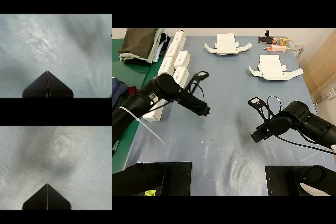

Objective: Fold the box.

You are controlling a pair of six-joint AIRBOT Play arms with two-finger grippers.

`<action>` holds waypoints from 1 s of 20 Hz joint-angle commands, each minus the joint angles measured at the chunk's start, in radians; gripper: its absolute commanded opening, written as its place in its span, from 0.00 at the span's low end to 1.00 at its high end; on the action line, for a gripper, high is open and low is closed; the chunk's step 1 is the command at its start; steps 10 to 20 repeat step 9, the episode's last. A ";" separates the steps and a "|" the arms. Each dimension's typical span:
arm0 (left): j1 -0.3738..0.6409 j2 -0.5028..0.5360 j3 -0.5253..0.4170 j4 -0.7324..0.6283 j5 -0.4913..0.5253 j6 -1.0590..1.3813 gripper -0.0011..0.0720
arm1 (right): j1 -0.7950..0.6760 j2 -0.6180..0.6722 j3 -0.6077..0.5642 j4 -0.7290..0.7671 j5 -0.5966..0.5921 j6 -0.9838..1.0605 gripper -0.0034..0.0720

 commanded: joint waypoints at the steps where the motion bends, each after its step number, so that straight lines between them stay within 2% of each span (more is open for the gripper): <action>1: -0.118 0.001 -0.071 0.004 0.085 -0.073 0.03 | -0.001 -0.001 0.001 0.000 0.000 0.000 0.05; 20: -0.122 0.000 -0.089 0.000 0.098 -0.084 0.03 | -0.001 -0.001 0.001 0.000 0.000 0.000 0.05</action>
